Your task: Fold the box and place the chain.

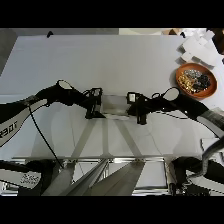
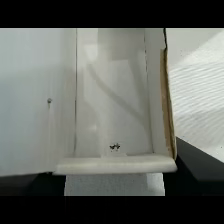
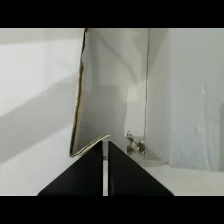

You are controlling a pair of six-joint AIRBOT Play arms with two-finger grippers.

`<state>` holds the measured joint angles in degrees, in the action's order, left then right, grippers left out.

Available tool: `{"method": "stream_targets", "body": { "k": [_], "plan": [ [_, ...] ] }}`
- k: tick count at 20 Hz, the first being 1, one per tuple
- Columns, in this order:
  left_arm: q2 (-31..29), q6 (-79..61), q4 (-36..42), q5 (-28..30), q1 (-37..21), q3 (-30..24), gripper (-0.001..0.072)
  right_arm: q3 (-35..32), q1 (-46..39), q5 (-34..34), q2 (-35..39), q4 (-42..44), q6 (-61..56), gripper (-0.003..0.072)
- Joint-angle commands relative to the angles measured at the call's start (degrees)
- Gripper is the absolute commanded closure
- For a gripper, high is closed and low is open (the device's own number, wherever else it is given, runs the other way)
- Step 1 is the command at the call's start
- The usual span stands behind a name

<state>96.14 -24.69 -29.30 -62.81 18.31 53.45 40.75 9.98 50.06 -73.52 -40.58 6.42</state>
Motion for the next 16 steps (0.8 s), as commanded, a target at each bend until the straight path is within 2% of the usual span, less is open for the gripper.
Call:
{"method": "stream_targets", "body": {
  "k": [1, 5, 10, 13, 16],
  "plan": [
    [0.04, -0.11, -0.04, 0.02, 0.00, 0.00, 0.0432, -0.04, 0.00, 2.14, 5.64, -7.72, -8.96, 0.0676],
    [0.04, -0.09, -0.04, 0.00, 0.00, 0.00, 0.0432, -0.07, 0.00, 2.73, 16.50, -14.95, -22.01, 0.0676],
    [0.04, -0.09, -0.04, 0.02, 0.00, 0.00, 0.0432, -0.15, -2.67, 0.33, 28.17, -28.89, -50.38, 0.0677],
    [0.04, -0.11, -0.04, 0.02, 0.00, 0.00, 0.0432, -0.17, -9.40, 3.15, 28.44, -30.03, -62.45, 0.0677],
    [0.04, -0.11, -0.04, 0.02, 0.00, 0.00, 0.0432, -1.01, -15.63, 9.29, 24.65, -28.79, -72.28, 0.0679]
  ]
}}
